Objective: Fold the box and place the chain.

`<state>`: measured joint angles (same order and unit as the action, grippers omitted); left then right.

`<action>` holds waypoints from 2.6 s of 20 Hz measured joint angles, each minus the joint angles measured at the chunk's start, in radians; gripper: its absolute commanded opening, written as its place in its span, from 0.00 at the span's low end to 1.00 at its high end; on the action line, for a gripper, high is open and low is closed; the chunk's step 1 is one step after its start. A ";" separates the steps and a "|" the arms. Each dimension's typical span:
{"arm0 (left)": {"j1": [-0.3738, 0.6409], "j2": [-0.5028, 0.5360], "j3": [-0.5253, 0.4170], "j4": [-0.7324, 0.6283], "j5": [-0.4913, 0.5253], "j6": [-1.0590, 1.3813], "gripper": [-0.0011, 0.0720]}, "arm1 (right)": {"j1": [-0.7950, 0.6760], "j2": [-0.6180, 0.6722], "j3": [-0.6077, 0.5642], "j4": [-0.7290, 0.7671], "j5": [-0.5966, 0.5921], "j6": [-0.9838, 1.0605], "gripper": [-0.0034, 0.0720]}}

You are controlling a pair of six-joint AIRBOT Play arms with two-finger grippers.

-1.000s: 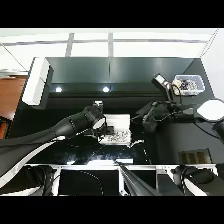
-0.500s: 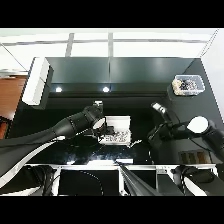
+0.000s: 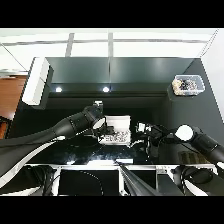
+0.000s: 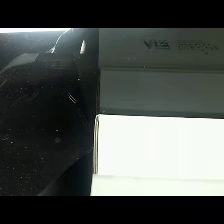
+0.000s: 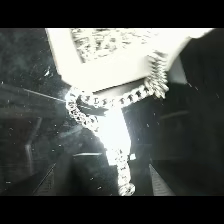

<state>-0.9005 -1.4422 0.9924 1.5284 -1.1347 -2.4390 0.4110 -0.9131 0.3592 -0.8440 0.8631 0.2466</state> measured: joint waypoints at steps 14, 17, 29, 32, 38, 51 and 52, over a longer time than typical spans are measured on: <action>0.000 0.000 0.000 0.000 0.000 0.000 0.06 | 0.010 -0.073 -0.002 0.025 -0.120 -0.171 0.11; 0.000 0.000 0.000 -0.001 -0.001 0.000 0.06 | 0.010 -0.071 0.003 0.019 -0.117 -0.124 0.11; 0.000 0.000 0.000 -0.008 -0.002 0.000 0.06 | -0.031 0.094 0.256 -0.073 0.160 0.404 0.29; 0.000 0.000 0.000 -0.018 -0.002 0.001 0.06 | -0.020 0.104 0.194 -0.095 0.104 0.414 0.71; 0.000 0.000 0.000 -0.025 0.000 0.000 0.06 | 0.050 0.089 0.003 -0.038 -0.139 0.165 0.71; 0.000 0.000 0.000 -0.026 0.000 0.000 0.06 | 0.106 -0.051 -0.046 0.080 -0.156 -0.267 0.19; 0.000 0.000 0.000 -0.026 0.000 0.000 0.06 | 0.106 -0.053 -0.046 0.079 -0.160 -0.274 0.11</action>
<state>-0.9005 -1.4422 0.9924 1.5021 -1.1347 -2.4390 0.5171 -0.9665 0.3134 -0.7647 0.7033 -0.0273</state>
